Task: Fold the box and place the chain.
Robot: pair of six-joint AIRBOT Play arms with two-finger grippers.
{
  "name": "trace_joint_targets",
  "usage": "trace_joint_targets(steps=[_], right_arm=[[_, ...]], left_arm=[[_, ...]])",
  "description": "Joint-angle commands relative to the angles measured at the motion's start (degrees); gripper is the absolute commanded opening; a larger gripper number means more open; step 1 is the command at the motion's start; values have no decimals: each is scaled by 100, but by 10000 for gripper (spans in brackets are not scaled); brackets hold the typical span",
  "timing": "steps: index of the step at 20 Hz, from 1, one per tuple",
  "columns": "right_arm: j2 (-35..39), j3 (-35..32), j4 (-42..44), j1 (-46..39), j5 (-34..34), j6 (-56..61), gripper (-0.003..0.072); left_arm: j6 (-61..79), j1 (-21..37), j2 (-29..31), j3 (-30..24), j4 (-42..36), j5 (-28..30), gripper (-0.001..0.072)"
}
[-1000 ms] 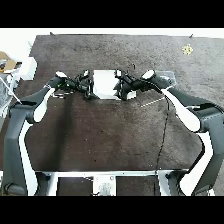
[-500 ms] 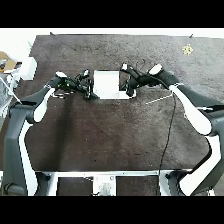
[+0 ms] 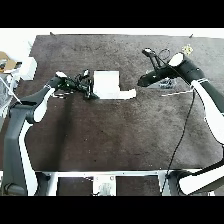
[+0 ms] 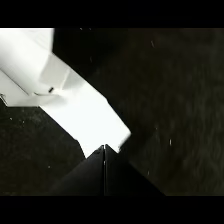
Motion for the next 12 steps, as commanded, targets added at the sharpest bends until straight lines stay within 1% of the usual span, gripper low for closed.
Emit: trace_joint_targets(steps=[1,3,4,6,10,12], right_arm=[[42,-361,-50,-380,-278,1176,19],[7,-634,221,-461,-667,1193,19],[-83,-697,358,-459,-704,1191,19],[-339,-739,715,-415,-695,1163,20],[-852,-739,1550,-216,-667,640,20],[-1060,-739,2107,-101,-649,291,21]], left_arm=[[7,2,-2,2,2,2,354],[7,2,-2,2,2,2,355],[7,2,-2,2,2,4,354],[7,0,-2,2,2,2,354],[7,2,-2,2,2,2,354],[7,2,-2,2,2,4,354]])
